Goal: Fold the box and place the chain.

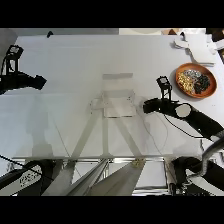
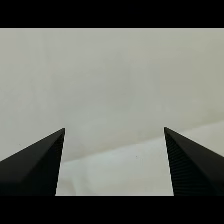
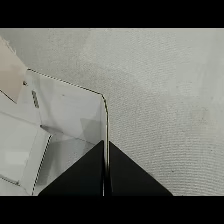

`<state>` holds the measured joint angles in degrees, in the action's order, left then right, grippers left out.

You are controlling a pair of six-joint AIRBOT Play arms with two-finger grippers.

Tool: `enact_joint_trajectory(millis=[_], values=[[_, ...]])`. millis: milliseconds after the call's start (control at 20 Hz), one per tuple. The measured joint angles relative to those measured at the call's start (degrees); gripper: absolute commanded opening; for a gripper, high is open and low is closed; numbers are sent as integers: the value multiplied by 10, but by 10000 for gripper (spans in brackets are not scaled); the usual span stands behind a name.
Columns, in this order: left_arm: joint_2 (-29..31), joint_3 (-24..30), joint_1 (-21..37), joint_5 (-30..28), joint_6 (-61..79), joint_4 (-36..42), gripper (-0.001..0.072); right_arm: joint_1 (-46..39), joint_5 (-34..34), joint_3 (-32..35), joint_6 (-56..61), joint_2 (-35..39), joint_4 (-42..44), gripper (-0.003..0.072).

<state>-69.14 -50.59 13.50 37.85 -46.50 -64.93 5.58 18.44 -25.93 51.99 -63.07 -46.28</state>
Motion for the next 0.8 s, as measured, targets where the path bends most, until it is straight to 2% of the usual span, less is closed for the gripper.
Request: enact_joint_trajectory(millis=[50,150,200,400,700,750,800], values=[[0,0,0,-4,0,2,685,0,0,0,0,0,0,12],[0,0,0,-7,-1,9,463,0,-1,0,0,0,0,12],[0,0,0,-6,-3,17,434,0,-1,0,0,0,0,12],[-8,0,-23,22,3,54,433,0,-1,0,0,0,0,12],[-15,-5,-124,18,16,72,442,0,-1,0,0,0,0,12],[-20,-12,-141,18,20,74,482,0,-1,0,0,0,0,12],[-30,-27,-155,30,23,76,556,0,-1,0,0,0,0,12]])
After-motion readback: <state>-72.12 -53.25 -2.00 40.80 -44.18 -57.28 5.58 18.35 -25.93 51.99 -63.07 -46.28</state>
